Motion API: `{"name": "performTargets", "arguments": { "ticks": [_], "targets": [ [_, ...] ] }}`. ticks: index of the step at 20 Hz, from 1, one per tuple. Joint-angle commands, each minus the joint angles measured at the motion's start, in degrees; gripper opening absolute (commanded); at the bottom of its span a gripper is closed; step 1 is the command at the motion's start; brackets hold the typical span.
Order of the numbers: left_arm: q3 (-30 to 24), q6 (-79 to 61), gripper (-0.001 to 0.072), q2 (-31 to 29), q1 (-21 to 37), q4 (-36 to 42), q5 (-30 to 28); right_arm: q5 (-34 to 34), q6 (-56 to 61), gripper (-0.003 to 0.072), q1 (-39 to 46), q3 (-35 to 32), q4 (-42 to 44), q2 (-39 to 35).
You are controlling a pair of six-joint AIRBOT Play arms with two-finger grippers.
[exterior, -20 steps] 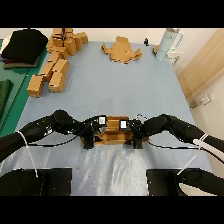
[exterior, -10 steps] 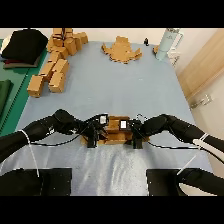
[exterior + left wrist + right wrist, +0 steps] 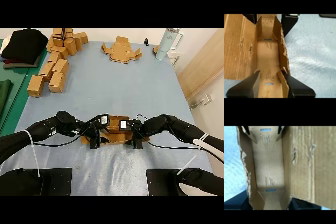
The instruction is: Fold the box.
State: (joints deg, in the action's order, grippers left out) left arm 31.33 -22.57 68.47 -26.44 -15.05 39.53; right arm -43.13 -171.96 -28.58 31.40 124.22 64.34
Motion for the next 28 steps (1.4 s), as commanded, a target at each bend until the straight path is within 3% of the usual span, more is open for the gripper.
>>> {"name": "performTargets", "arguments": {
  "ticks": [1,3,4,5,6,12,15,17,19,23,25,28],
  "targets": [
    [-0.2,-0.3,0.042,0.1,0.0,0.5,-0.1,0.0,0.0,0.0524,0.0,0.1,0.0,0.0],
    [-0.2,1.8,0.0418,-0.1,0.1,-1.2,-0.3,0.0,0.0,0.0525,0.0,0.1,0.0,0.0],
    [-0.2,5.0,0.036,-0.7,0.1,-3.3,-0.5,0.0,0.0,0.0524,0.0,0.1,0.0,0.0],
    [-0.2,8.6,0.0122,-1.7,0.1,-6.9,-0.6,0.0,0.0,0.0524,0.0,0.1,0.0,0.0],
    [-0.2,11.4,0.0013,-3.0,0.1,-10.9,-0.6,0.0,0.0,0.0524,0.0,0.1,0.0,0.0],
    [-0.2,42.6,0.0013,-18.9,1.3,-28.2,-0.4,0.0,0.0,0.0524,0.0,0.1,0.0,0.0],
    [-0.2,77.9,0.0012,-26.2,6.7,-43.1,1.9,0.0,0.0,0.0524,0.0,0.1,0.0,0.0],
    [-0.5,99.3,0.0012,-27.8,12.0,-50.4,7.6,0.0,0.0,0.0525,0.0,0.1,0.0,0.0],
    [-2.1,106.4,0.0012,-27.4,16.6,-50.3,12.3,0.0,0.0,0.0524,0.0,0.1,0.0,0.0],
    [-8.4,113.2,0.0012,-24.5,17.7,-44.9,9.8,0.0,0.0,0.0525,0.0,0.1,0.0,0.0],
    [-10.3,111.5,0.0011,-22.1,16.3,-38.6,6.8,0.0,0.0,0.0524,0.0,0.1,0.0,0.0],
    [-10.3,110.5,0.0011,-18.8,10.1,-35.5,0.8,0.0,0.0,0.0525,0.0,0.1,0.0,0.0]
  ]
}}
